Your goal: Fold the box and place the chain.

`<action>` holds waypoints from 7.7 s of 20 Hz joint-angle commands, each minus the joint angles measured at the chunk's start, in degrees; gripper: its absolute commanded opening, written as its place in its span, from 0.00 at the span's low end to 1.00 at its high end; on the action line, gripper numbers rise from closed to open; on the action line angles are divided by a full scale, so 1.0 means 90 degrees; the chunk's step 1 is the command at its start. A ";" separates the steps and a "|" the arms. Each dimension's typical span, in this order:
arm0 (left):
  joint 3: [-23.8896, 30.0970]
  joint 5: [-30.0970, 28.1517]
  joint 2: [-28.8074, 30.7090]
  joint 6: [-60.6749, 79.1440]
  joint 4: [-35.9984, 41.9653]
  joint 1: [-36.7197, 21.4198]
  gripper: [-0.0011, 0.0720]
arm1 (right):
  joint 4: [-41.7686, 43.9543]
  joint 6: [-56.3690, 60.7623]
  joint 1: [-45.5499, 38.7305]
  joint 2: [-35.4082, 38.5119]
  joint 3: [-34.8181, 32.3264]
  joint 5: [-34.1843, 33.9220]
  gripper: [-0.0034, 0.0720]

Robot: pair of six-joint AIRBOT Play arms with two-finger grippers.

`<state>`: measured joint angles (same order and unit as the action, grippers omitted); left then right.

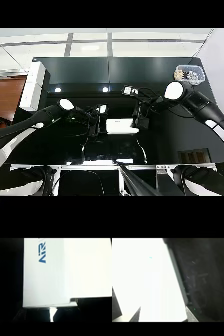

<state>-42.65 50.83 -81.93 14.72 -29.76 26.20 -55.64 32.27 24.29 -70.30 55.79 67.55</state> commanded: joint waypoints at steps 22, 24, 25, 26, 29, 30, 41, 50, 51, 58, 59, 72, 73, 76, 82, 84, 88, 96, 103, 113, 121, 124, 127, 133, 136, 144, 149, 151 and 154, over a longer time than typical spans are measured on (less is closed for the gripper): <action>-0.0002 0.0041 -0.0002 0.0002 -0.0002 0.0010 0.62 | 0.0299 -0.0974 0.0090 -0.0075 -0.0474 -0.0680 0.37; -0.0002 0.0041 -0.0002 0.0002 -0.0002 0.0010 0.62 | 0.0299 -0.0974 0.0090 -0.0075 -0.0474 -0.0680 0.37; -0.0002 0.0041 -0.0002 0.0002 -0.0002 0.0010 0.62 | 0.0299 -0.0974 0.0092 -0.0075 -0.0474 -0.0673 0.37; -0.0002 0.0041 -0.0002 0.0002 -0.0002 0.0010 0.62 | 0.0301 -0.0971 0.0092 -0.0075 -0.0476 -0.0646 0.37; -0.0002 0.0039 -0.0002 0.0002 -0.0002 0.0010 0.62 | 0.0294 -0.0971 0.0092 -0.0075 -0.0491 -0.0508 0.42; -0.0002 0.0039 -0.0002 0.0002 -0.0002 0.0010 0.62 | 0.0289 -0.0971 0.0092 -0.0075 -0.0493 -0.0481 0.43; -0.0002 0.0039 -0.0002 0.0002 -0.0002 0.0010 0.62 | 0.0158 -0.0971 0.0092 -0.0075 -0.0493 -0.0508 0.52; -0.0002 0.0039 -0.0002 0.0002 -0.0002 0.0010 0.62 | 0.0155 -0.0823 0.0092 -0.0075 -0.0488 -0.0410 0.58; -0.0002 0.0039 -0.0002 0.0002 -0.0002 0.0010 0.62 | 0.0155 -0.0818 0.0092 -0.0075 -0.0488 -0.0401 0.58; -0.0002 0.0039 -0.0002 0.0002 -0.0005 0.0010 0.62 | 0.0155 -0.0770 0.0092 -0.0012 -0.0486 -0.0359 0.57; -0.0002 0.0039 -0.0002 0.0002 -0.0005 0.0010 0.62 | 0.0155 -0.0743 0.0092 -0.0010 -0.0486 -0.0345 0.57; -0.0002 0.0036 -0.0005 0.0002 -0.0005 0.0010 0.62 | 0.0083 -0.0709 0.0092 -0.0022 -0.0488 -0.0066 0.55; -0.0002 0.0036 -0.0005 0.0002 -0.0005 0.0010 0.62 | 0.0083 -0.0709 0.0092 -0.0032 -0.0488 -0.0070 0.55; -0.0002 0.0036 -0.0005 0.0002 -0.0005 0.0010 0.62 | 0.0078 -0.0709 0.0092 -0.0075 -0.0525 -0.0073 0.55; -0.0002 0.0036 -0.0005 0.0002 -0.0005 0.0010 0.62 | -0.0024 -0.0707 0.0092 -0.0078 -0.0559 -0.0124 0.55; -0.0002 0.0036 -0.0007 0.0002 -0.0005 0.0010 0.62 | -0.0036 -0.0707 0.0092 -0.0080 -0.0568 -0.0177 0.55; -0.0002 0.0039 -0.0027 0.0002 -0.0005 0.0010 0.62 | -0.0032 -0.0704 0.0092 -0.0073 -0.0563 -0.0194 0.55; -0.0002 0.0039 -0.0075 0.0002 -0.0002 0.0007 0.62 | -0.0027 0.1064 -0.0243 0.0622 -0.0204 0.0194 0.55; -0.0002 0.0039 -0.0075 0.0002 0.0002 0.0007 0.62 | 0.2460 0.2465 -0.0889 0.0690 -0.1477 0.0481 0.06; -0.0002 0.0039 -0.0075 0.0002 0.0002 0.0007 0.62 | 0.4609 0.2540 -0.0848 0.0185 -0.2416 -0.0984 0.06; -0.0002 0.0039 -0.0075 0.0002 0.0002 0.0007 0.62 | 0.3672 0.2752 -0.0848 -0.0148 -0.2419 -0.1149 0.06; -0.0002 0.0039 -0.0075 0.0002 0.0005 0.0007 0.62 | 0.3653 0.2752 -0.0848 -0.0151 -0.2419 -0.1353 0.06; -0.0002 0.0039 -0.0075 0.0002 0.0005 0.0007 0.62 | 0.3648 0.2747 -0.0848 -0.0151 -0.2419 -0.1438 0.06; -0.0002 0.0041 -0.0075 0.0002 0.0075 0.0007 0.62 | 0.3633 0.2382 -0.0908 -0.0146 -0.2293 -0.1015 0.06; -0.0005 0.0039 -0.0066 0.0000 0.0185 0.0000 0.62 | 0.3334 0.2268 -0.1309 -0.0022 -0.1668 0.0284 0.06; -0.0005 -0.0083 0.0602 -0.0032 -0.0512 -0.0143 0.99 | 0.2766 0.2713 -0.3378 0.1161 -0.0719 0.1520 0.06; -0.0010 0.0379 0.1413 -0.0131 -0.0209 -0.0209 0.99 | 0.2764 0.2749 -0.4325 0.1613 -0.0719 0.1916 0.06; -0.0136 0.0347 0.1251 0.0063 0.0665 -0.0022 0.99 | 0.2669 0.2766 -0.4337 0.1613 -0.0721 0.1702 0.06; -0.0614 0.0165 0.0561 0.0041 0.0644 0.0491 0.99 | 0.2642 0.2805 -0.4340 0.1613 -0.0726 0.1457 0.06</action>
<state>-45.32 53.17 -73.49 14.68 -26.94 27.57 -31.46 57.08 -13.82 -56.23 49.19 82.32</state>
